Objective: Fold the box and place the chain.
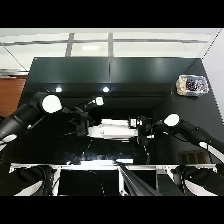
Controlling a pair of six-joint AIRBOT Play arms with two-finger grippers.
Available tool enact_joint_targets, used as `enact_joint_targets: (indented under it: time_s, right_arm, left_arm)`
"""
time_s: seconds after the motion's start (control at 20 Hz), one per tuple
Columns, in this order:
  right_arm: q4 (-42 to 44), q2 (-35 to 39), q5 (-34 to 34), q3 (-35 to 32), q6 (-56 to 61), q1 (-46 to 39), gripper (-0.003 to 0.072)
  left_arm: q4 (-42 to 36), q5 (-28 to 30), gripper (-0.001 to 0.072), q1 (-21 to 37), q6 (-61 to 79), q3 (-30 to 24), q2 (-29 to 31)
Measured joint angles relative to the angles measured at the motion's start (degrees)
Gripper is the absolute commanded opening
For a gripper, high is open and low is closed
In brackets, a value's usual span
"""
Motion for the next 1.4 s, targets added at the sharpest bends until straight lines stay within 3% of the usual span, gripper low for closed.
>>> enact_joint_targets:
  time_s: [0.1,0.25,0.45,0.65,0.75,1.0,1.4]
  right_arm:
    - [0.0,0.0,0.0,0.0,0.0,0.0,0.0098]
    - [0.0,0.0,0.0,0.0,0.0,0.0,0.0097]
    - [0.0,0.0,0.0,0.0,0.0,0.0,0.0097]
    - [0.0,0.0,0.0,0.0,0.0,0.0,0.0097]
    - [0.1,0.0,0.0,0.0,0.0,0.0,0.0097]
    - [0.0,0.0,0.0,0.0,0.0,0.0,0.0097]
    - [0.0,0.0,0.2,0.0,-0.1,0.0,0.0097]
  left_arm:
    - [-1.1,-5.5,0.0026,0.5,-7.3,-1.1,1.5]
    - [-11.6,-5.8,0.0027,-0.1,-11.9,-5.4,2.4]
    - [-32.9,10.9,0.0027,-0.4,-6.7,-11.3,2.8]
    - [-45.4,31.5,0.0027,0.3,-2.2,-13.0,0.2]
    - [-46.2,33.2,0.0025,0.4,-1.2,-12.0,-2.9]
    - [-36.6,26.7,0.0025,0.3,-1.2,-8.0,-10.7]
    - [-23.8,20.2,0.0024,1.4,-1.7,-4.7,-13.6]
